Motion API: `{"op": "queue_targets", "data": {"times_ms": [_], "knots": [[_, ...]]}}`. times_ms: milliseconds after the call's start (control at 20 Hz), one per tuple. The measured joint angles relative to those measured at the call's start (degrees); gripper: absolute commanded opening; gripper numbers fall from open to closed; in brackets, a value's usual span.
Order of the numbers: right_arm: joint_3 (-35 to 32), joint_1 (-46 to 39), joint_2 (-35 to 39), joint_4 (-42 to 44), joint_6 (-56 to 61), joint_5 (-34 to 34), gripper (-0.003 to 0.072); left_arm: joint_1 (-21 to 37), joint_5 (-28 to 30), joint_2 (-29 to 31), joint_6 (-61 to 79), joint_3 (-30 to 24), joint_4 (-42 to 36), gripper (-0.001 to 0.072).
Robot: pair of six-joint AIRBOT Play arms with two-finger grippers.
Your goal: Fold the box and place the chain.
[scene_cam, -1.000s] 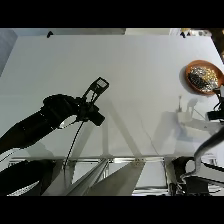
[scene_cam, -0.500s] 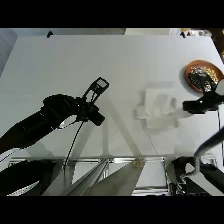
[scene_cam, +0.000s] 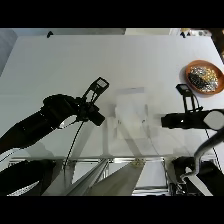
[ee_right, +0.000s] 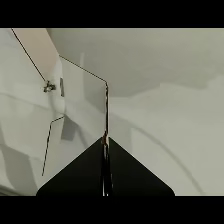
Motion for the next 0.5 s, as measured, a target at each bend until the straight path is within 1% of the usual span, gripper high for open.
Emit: {"op": "queue_targets", "data": {"times_ms": [100, 150, 200, 250, 300, 350, 500], "knots": [[-0.9, 2.9, 0.7, 0.7, 0.9, -1.6, 0.0018, 0.0, -0.3, 0.0, 0.4, 0.0, -0.3, 0.002], [-1.2, 4.2, 0.9, 0.9, 1.2, -2.4, 0.0018, 0.0, -0.7, 0.0, 0.9, 0.0, -0.4, 0.0086], [-1.4, 5.3, 1.1, 1.0, 1.9, -3.1, 0.0018, 0.0, -1.5, 0.0, 1.5, 0.0, -0.3, 0.0203], [-1.6, 6.2, 1.2, 1.1, 2.1, -3.7, 0.0019, 0.0, -2.1, 0.0, 1.9, 0.0, 0.1, 0.0337], [-1.7, 7.1, 1.3, 1.3, 2.6, -4.2, 0.0019, 0.0, -2.6, 0.0, 2.2, 0.0, 0.5, 0.0437], [-1.8, 7.7, 1.3, 1.3, 2.9, -4.6, 0.0019, 0.1, -3.2, 0.0, 2.6, 0.0, 0.8, 0.0476], [-1.9, 8.8, 1.4, 1.5, 3.7, -5.3, 0.0019, 0.4, -4.0, 0.0, 3.3, 0.0, 2.7, 0.0477]]}}
